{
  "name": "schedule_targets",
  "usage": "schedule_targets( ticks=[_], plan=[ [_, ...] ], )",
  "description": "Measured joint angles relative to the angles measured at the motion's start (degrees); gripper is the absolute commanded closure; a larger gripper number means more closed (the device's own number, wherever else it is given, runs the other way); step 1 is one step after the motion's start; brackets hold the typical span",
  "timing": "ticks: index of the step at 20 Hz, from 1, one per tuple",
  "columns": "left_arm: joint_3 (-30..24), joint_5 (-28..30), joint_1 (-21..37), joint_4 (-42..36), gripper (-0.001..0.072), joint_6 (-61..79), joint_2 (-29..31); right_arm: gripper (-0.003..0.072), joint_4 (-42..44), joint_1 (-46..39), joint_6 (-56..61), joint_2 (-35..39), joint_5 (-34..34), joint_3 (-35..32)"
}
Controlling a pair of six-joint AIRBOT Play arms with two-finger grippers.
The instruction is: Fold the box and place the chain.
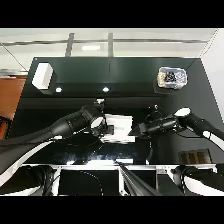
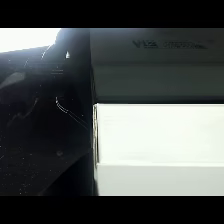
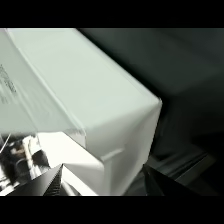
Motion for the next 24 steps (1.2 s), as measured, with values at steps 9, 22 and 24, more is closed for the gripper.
schedule_targets(
  ticks=[9, 22, 24],
  plan=[
    [0.0, -0.1, 0.0, 0.0, 0.0683, 0.1, 0.0, 0.0099, -13.4, 11.2, 23.1, 4.8, -9.7, 5.9],
    [0.0, -0.1, 0.0, 0.0, 0.0682, 0.0, 0.0, 0.0147, -47.5, 31.4, 69.9, 5.6, -14.3, 17.6],
    [0.0, -0.1, 0.0, 0.0, 0.0683, 0.1, 0.0, 0.0148, -50.5, 33.0, 74.7, 5.6, -13.3, 18.0]
  ],
)
